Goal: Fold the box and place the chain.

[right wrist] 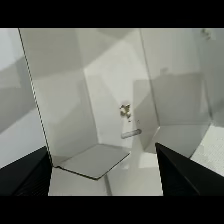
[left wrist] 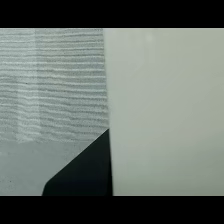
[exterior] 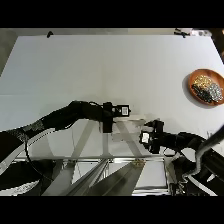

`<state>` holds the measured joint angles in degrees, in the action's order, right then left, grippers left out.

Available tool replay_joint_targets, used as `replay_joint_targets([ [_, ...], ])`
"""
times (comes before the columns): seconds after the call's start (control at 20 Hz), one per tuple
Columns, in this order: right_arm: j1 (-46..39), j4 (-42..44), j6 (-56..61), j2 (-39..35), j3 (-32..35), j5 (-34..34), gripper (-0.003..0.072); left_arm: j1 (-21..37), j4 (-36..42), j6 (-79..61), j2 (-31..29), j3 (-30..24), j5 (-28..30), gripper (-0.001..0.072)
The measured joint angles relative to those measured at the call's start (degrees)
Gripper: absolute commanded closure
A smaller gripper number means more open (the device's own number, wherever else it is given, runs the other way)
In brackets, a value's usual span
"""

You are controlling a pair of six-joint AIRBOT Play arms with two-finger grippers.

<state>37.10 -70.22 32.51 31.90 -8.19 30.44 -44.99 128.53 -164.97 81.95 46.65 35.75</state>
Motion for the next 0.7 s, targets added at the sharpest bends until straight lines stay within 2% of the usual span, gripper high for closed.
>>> replay_joint_targets([
  [0.3,-3.8,0.7,-0.4,0.2,-1.5,-1.1,-0.0011,0.0,0.0,0.0,0.0,0.0,0.0,0.0696],
  [0.7,-5.8,12.6,-11.7,0.3,-1.9,-1.6,-0.0001,0.0,0.0,0.0,0.0,0.0,0.0,0.0696],
])
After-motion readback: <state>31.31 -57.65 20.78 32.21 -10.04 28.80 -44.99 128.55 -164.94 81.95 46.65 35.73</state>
